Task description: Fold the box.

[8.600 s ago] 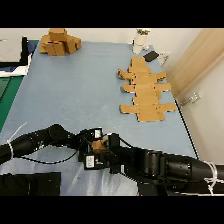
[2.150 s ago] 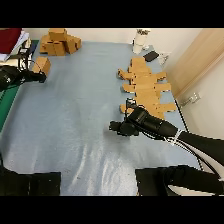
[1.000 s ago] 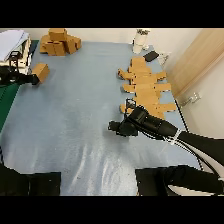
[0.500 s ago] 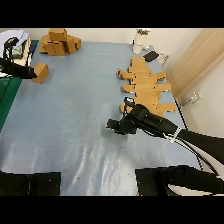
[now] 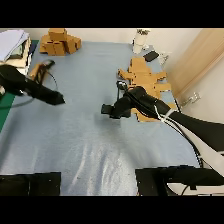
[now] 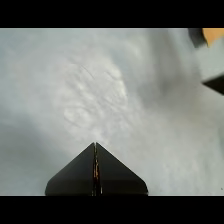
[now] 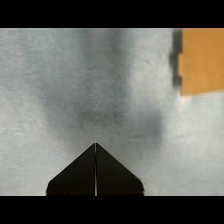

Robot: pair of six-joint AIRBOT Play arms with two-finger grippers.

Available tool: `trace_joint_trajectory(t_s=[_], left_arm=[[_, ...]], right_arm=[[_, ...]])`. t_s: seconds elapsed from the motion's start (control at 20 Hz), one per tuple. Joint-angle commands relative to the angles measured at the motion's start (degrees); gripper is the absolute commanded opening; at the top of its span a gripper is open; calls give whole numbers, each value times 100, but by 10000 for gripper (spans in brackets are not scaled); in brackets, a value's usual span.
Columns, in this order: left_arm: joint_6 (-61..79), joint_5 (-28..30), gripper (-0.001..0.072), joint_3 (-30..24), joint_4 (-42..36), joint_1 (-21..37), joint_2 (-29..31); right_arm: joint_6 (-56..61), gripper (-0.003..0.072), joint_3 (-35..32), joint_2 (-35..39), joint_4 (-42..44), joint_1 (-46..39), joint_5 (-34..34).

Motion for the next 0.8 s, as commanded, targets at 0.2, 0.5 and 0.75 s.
trace_joint_trajectory(t_s=[0.2,0.5,0.75], left_arm=[[-452,476,12,-920,96,-1058,664],[-455,476,12,-920,94,-1067,664],[-452,476,12,-920,94,-1067,664]], right_arm=[[-527,4,378,-402,297,-4,-125],[-527,4,378,-402,297,-4,-127],[-527,4,378,-402,297,-4,-127]])
